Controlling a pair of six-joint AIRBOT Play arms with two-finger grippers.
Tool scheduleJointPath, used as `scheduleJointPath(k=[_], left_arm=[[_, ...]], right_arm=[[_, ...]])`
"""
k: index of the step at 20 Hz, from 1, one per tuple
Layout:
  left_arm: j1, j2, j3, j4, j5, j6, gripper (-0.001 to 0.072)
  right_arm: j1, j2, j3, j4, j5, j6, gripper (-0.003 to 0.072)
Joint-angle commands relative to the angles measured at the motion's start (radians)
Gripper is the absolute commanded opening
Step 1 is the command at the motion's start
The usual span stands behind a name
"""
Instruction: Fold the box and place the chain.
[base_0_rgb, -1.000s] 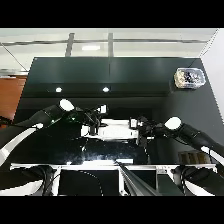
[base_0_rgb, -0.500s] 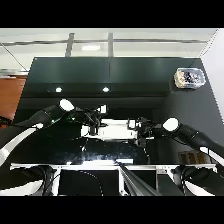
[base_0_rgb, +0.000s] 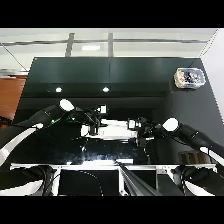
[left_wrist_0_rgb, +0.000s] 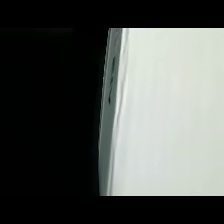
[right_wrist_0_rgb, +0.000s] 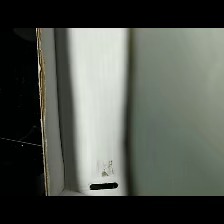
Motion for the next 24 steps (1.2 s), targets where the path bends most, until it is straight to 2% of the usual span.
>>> scheduleJointPath(k=[1,2,24], left_arm=[[0.000,0.000,0.000,0.000,0.001,-0.003,0.0027],[0.000,0.000,0.000,0.000,0.002,-0.003,0.0027],[-0.002,0.000,0.002,-0.011,0.001,-0.029,0.0027]], right_arm=[[0.001,-0.001,-0.001,-0.003,-0.003,0.001,0.0466],[0.001,-0.001,-0.001,-0.003,-0.003,0.001,0.0404],[0.006,-0.001,-0.001,-0.006,-0.005,0.002,0.0398]])
